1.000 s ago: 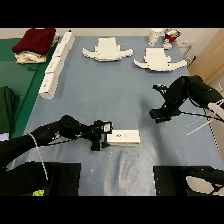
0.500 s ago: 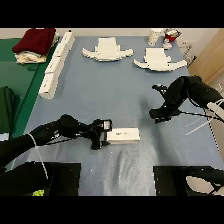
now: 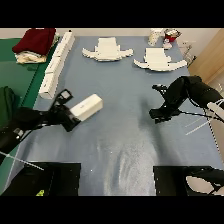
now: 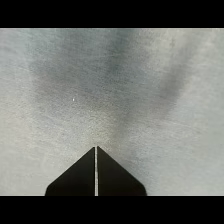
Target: Fold the box.
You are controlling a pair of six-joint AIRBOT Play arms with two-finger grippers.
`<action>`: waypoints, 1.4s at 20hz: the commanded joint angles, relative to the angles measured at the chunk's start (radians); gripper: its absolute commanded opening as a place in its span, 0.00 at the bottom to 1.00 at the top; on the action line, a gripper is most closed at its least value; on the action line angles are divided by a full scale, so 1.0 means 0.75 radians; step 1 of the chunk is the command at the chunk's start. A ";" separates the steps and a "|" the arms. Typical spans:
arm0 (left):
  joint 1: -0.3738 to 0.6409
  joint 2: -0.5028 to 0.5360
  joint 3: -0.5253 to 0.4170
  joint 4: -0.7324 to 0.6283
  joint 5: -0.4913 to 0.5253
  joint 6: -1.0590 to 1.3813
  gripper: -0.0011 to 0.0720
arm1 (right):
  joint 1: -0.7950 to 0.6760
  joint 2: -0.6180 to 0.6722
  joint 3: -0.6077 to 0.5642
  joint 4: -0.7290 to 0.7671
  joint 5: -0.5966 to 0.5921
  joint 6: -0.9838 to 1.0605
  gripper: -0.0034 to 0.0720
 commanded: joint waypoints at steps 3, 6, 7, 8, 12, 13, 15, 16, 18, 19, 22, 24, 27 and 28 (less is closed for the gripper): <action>0.714 0.155 -0.006 0.188 -0.206 -0.213 0.65 | -0.001 -0.001 0.002 0.001 0.000 0.001 0.07; 0.921 0.132 -0.006 0.187 -0.123 -0.252 0.65 | -0.001 -0.001 0.002 0.001 0.000 0.001 0.07; 0.944 0.117 -0.006 0.191 -0.103 -0.246 0.65 | -0.001 -0.001 0.002 0.000 0.000 0.001 0.07; 0.956 0.101 -0.006 0.198 -0.085 -0.241 0.65 | -0.001 -0.001 0.002 0.000 0.000 0.001 0.07; 0.950 0.025 -0.006 0.186 0.083 -0.234 0.65 | -0.001 -0.001 0.002 0.000 0.000 0.001 0.07; 0.935 -0.010 -0.006 0.173 0.124 -0.200 0.65 | -0.001 -0.001 0.002 0.000 0.000 0.001 0.07; 0.887 -0.083 -0.004 0.113 0.180 -0.110 0.65 | -0.001 -0.001 0.002 0.000 0.000 0.001 0.07; 0.862 -0.119 -0.004 0.064 0.221 -0.074 0.65 | -0.001 -0.001 0.002 0.000 0.000 0.001 0.07; 0.818 -0.184 -0.004 -0.054 0.320 0.012 0.65 | -0.001 -0.001 0.002 0.000 0.000 0.001 0.07; 0.798 -0.213 -0.002 -0.105 0.358 0.059 0.65 | -0.001 -0.001 0.002 0.000 0.000 0.001 0.07; 0.774 -0.312 0.026 -0.161 0.411 0.109 0.65 | -0.001 -0.001 0.002 0.000 0.000 0.001 0.07; 0.774 -0.369 0.049 -0.161 0.422 0.111 0.65 | -0.001 -0.001 0.002 0.000 0.000 0.001 0.07; 0.774 -0.422 0.065 -0.161 0.420 0.111 0.65 | -0.001 -0.001 0.002 0.000 0.000 0.001 0.07; 0.774 -0.430 0.065 -0.159 0.421 0.110 0.65 | -0.001 -0.001 0.002 0.001 0.000 0.001 0.07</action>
